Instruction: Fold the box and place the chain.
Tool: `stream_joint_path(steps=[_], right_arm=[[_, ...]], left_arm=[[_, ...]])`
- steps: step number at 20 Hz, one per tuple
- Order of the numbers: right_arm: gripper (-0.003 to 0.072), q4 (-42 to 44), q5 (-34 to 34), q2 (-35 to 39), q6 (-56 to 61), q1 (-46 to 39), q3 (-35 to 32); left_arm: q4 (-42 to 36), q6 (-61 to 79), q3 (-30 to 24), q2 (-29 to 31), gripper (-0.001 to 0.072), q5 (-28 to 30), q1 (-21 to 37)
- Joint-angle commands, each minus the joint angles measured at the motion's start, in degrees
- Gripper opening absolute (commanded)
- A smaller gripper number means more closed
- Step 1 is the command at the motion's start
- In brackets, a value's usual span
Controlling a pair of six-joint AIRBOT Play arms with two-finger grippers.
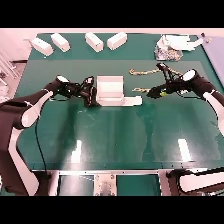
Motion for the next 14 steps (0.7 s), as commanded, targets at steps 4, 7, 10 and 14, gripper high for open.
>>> stream_joint_path(steps=[4,7,10,14], right_arm=[[0.0002,-1.22,0.22,-2.54,6.60,2.10,-0.70],[0.0002,2.08,-0.44,-5.44,6.75,5.31,-0.68],[0.0002,8.31,-2.89,-5.90,4.96,8.90,-0.04],[0.0002,9.25,-2.34,-5.86,5.53,13.00,3.04]], left_arm=[[0.00,0.00,0.00,0.00,0.0534,0.02,0.07],[0.00,0.00,0.00,0.00,0.0534,0.02,0.07],[0.00,0.00,0.00,0.00,0.0534,0.02,0.07],[0.00,0.00,0.00,0.00,0.0534,0.00,0.07]])
